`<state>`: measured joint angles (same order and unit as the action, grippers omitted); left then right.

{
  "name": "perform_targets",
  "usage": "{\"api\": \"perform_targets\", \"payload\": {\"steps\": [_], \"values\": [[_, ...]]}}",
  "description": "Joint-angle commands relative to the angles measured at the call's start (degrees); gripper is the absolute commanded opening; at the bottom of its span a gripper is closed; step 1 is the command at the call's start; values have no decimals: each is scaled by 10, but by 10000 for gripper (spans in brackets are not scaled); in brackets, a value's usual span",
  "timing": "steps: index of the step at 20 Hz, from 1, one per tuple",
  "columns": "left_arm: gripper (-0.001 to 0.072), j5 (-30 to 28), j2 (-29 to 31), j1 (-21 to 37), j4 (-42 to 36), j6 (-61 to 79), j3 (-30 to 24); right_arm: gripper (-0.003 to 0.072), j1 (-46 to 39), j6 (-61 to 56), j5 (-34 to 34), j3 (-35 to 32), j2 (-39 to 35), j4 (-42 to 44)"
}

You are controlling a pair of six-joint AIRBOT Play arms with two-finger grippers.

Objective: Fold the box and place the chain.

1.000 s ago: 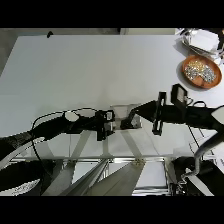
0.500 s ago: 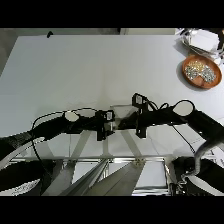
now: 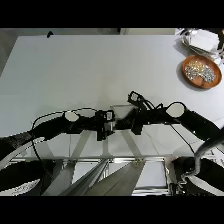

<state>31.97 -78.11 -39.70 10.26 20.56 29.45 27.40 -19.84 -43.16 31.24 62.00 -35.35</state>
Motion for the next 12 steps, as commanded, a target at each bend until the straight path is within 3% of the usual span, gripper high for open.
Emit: {"api": "perform_targets", "payload": {"steps": [1,3,6,12], "values": [[252,0,0,0,0,0,0,156,1,-55,-29,19,-24,-103],[252,0,0,0,0,0,0,155,-5,-72,-84,60,-54,-162],[252,0,0,0,0,0,0,154,-32,-65,-158,137,-61,-154],[252,0,0,0,0,0,0,155,-55,-52,-151,246,49,-148]]}}
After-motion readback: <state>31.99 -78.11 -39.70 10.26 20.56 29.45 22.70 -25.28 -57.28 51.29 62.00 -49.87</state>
